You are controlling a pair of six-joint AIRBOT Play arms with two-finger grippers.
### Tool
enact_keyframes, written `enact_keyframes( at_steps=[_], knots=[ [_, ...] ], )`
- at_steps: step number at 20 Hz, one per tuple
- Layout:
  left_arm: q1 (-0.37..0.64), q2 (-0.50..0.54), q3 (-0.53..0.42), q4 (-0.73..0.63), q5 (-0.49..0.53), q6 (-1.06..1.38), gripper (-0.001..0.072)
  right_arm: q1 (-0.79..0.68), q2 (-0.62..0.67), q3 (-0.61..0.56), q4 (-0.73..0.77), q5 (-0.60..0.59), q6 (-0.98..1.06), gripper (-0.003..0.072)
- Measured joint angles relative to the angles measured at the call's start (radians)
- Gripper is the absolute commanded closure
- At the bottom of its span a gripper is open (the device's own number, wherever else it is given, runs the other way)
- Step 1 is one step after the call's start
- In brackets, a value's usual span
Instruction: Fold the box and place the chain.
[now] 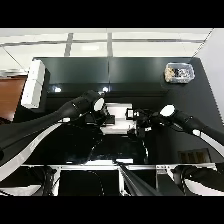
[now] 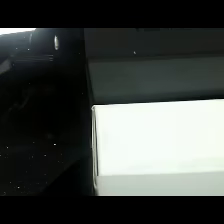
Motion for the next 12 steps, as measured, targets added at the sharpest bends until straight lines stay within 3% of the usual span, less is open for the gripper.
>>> enact_keyframes(
  at_steps=[1, 2, 4, 5, 6, 8, 12],
  knots=[
    [-0.001, 0.000, 0.000, 0.000, -0.001, 0.004, 0.0338, 0.000, 0.000, 0.000, 0.000, -0.004, -0.003, 0.0551],
    [-0.001, -0.002, 0.000, 0.000, -0.005, 0.002, 0.0264, 0.000, 0.000, 0.000, 0.000, -0.007, -0.003, 0.0551],
    [-0.001, -0.001, 0.004, 0.000, -0.002, -0.001, 0.0270, 0.000, 0.000, 0.000, 0.000, -0.007, -0.003, 0.0551],
    [-0.001, -0.001, 0.006, 0.000, -0.003, -0.001, 0.0426, 0.000, 0.000, 0.000, 0.000, -0.007, -0.002, 0.0551],
    [-0.001, -0.001, 0.007, 0.000, -0.002, -0.003, 0.0634, 0.000, 0.000, 0.000, 0.000, -0.007, -0.002, 0.0551],
    [-0.001, -0.001, 0.009, 0.004, -0.001, -0.014, 0.0684, 0.000, 0.000, 0.000, 0.002, -0.005, 0.003, 0.0551],
    [-0.001, -0.002, 0.010, 0.008, 0.010, -0.020, 0.0684, 0.000, 0.000, 0.000, 0.001, -0.006, 0.001, 0.0551]
  ],
)
